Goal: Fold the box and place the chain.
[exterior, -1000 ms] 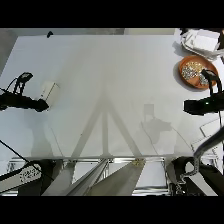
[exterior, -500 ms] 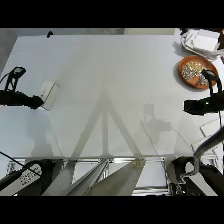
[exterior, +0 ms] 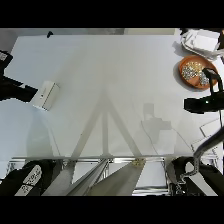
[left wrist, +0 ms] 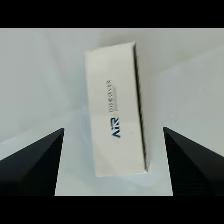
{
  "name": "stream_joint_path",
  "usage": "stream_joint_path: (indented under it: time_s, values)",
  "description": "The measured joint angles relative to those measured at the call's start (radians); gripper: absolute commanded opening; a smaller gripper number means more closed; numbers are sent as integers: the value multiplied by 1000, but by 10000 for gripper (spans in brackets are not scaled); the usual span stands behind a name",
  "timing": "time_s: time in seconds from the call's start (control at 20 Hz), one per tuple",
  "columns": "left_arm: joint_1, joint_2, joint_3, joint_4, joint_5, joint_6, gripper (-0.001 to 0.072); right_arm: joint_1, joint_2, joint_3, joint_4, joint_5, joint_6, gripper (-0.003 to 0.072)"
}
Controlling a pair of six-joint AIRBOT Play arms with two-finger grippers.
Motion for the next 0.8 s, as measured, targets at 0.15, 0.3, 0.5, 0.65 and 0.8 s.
stream_joint_path:
  time_s: [0.15,0.3,0.5,0.65,0.8]
  values:
    - [-55,14,0,0,-5,-8,690,0,0,0,0,-5,0,12]
    - [-93,19,0,0,-8,-12,690,0,0,0,0,-7,0,12]
    - [-116,21,0,-1,-8,-15,690,0,0,0,0,-9,0,12]
    - [-121,21,0,-3,-7,-15,690,0,0,0,0,-9,0,12]
    - [-123,22,0,-3,-3,-15,690,0,0,0,0,-9,0,12]
